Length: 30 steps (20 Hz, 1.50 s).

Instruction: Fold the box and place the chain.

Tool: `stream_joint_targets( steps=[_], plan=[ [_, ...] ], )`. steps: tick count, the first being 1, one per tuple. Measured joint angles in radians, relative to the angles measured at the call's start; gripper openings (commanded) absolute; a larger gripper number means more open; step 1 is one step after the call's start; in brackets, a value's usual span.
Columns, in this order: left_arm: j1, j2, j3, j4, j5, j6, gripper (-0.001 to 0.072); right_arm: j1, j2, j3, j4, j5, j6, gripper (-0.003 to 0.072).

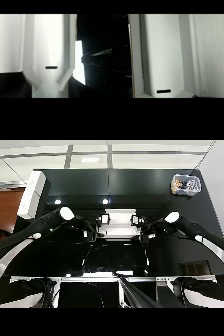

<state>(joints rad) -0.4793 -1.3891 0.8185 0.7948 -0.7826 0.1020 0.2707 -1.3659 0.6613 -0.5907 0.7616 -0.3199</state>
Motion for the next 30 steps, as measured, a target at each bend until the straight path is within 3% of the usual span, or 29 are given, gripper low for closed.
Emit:
stream_joint_targets(
  steps=[1,10,17,19,22,23,24,25,26,28,30],
  plan=[
    [-0.002,0.0,0.0,0.0,-0.001,0.0,0.0266,0.0,0.0,0.0,0.0,0.0,0.0,0.0458],
    [-0.005,-0.002,0.001,-0.044,0.003,-0.005,0.0257,0.0,0.0,0.0,-0.004,0.0,-0.001,0.0458],
    [-0.005,-0.032,0.001,-0.174,-0.005,-0.005,0.0257,0.0,0.0,0.0,-0.006,0.001,-0.001,0.0458],
    [-0.007,-0.047,0.001,-0.201,-0.006,-0.005,0.0156,0.0,0.0,0.0,-0.006,0.001,-0.002,0.0458],
    [-0.008,-0.065,0.001,-0.22,-0.009,-0.005,0.0156,0.0,0.0,0.0,-0.005,0.001,-0.002,0.0458],
    [-0.009,-0.07,0.002,-0.223,-0.009,-0.005,0.0159,0.0,0.0,0.0,-0.006,0.001,-0.002,0.0458],
    [-0.009,-0.073,0.002,-0.227,-0.009,-0.005,0.0217,0.0,0.0,0.0,-0.005,0.001,-0.002,0.0458],
    [-0.009,-0.076,0.002,-0.229,-0.01,-0.005,0.0381,0.0,0.0,0.0,-0.005,0.001,-0.002,0.0458],
    [-0.009,-0.077,0.002,-0.235,-0.013,-0.005,0.0443,0.0,0.0,0.0,-0.005,0.001,-0.002,0.0458],
    [-0.009,-0.079,0.003,-0.242,-0.006,-0.009,0.017,0.0,0.0,0.0,-0.005,0.002,-0.001,0.0458],
    [-0.009,-0.08,0.006,-0.253,-0.011,-0.007,0.0387,0.0,0.0,0.0,-0.005,0.001,-0.001,0.0458]
  ],
)
